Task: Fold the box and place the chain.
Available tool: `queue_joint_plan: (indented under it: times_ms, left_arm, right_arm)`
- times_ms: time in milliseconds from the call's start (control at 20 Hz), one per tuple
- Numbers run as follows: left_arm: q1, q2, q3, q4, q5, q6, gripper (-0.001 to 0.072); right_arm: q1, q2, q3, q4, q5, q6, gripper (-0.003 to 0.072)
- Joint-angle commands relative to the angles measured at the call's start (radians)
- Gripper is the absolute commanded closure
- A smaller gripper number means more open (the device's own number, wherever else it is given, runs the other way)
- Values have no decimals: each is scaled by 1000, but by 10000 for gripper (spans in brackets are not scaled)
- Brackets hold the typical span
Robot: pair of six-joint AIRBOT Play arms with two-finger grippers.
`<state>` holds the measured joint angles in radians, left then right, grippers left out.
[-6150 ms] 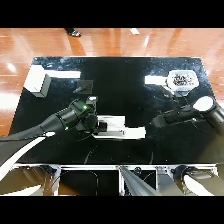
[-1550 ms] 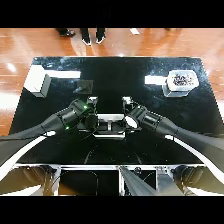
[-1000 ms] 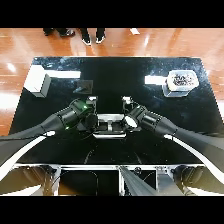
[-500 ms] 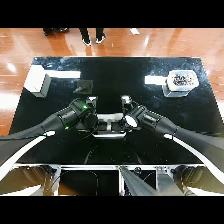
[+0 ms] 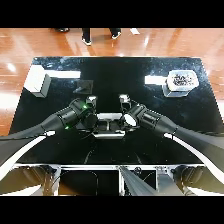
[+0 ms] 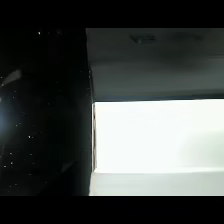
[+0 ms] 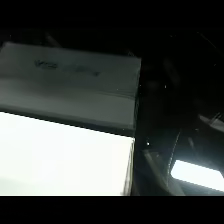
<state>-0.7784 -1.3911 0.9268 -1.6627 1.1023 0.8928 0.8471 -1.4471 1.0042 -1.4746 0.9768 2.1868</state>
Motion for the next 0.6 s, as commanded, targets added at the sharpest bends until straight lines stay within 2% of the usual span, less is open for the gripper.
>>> queue_joint_plan:
  times_ms: [0,150,450,500,550]
  left_arm:
    - [-1,0,1,-4,-3,1,686]
    - [-1,0,1,-5,-2,1,686]
    - [-1,0,1,-4,-3,1,686]
    - [-1,0,1,-4,-3,1,686]
    - [-1,0,1,-3,-4,1,686]
  right_arm:
    - [1,0,4,0,14,-28,623]
    - [1,0,4,-4,15,-34,652]
    - [0,0,4,0,15,-33,649]
    - [0,0,5,1,15,-31,456]
    - [0,0,5,2,21,-26,408]
